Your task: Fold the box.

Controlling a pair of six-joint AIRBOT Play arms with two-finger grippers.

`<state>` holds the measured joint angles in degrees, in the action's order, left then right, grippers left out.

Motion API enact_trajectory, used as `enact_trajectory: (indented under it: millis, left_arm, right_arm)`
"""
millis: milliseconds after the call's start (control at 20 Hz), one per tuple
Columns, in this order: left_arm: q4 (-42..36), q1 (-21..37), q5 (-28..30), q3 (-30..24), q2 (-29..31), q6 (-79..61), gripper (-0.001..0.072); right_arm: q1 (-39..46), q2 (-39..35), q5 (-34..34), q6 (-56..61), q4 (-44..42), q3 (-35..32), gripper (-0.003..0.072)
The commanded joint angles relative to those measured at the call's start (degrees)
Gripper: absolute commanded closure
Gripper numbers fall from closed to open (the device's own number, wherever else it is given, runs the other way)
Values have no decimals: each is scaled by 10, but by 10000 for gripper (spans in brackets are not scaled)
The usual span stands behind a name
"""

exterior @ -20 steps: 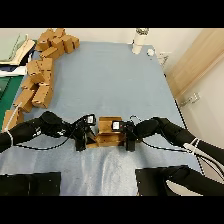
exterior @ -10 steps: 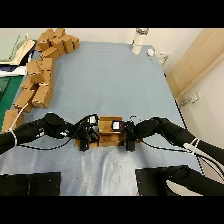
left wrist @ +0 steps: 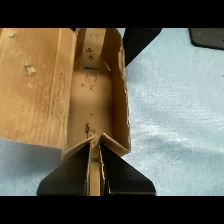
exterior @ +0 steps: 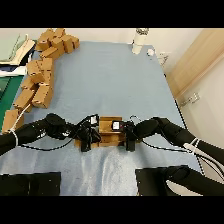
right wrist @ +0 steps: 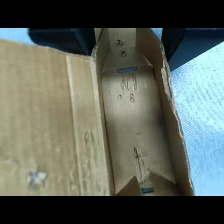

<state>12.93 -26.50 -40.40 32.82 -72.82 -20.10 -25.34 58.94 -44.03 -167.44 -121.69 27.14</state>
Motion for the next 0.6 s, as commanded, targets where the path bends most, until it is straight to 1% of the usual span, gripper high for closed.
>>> enact_trajectory:
  millis: [0,50,200,250,300,350,550]
  left_arm:
    - [-2,-3,-5,0,0,-1,567]
    - [-2,-3,-5,0,0,0,517]
    - [-1,-3,-5,0,0,0,515]
    - [-1,-3,-5,0,0,0,505]
    - [-1,-3,-5,0,0,0,321]
    - [-1,-3,-5,0,0,0,261]
    - [-1,-3,-5,0,0,0,261]
  right_arm:
    - [0,0,0,0,0,0,284]
    - [0,0,0,0,0,0,283]
    - [0,0,0,0,0,0,284]
    - [0,0,0,0,0,0,284]
    - [0,0,0,0,0,0,284]
    - [0,0,0,0,0,0,284]
    - [0,0,0,0,0,0,284]
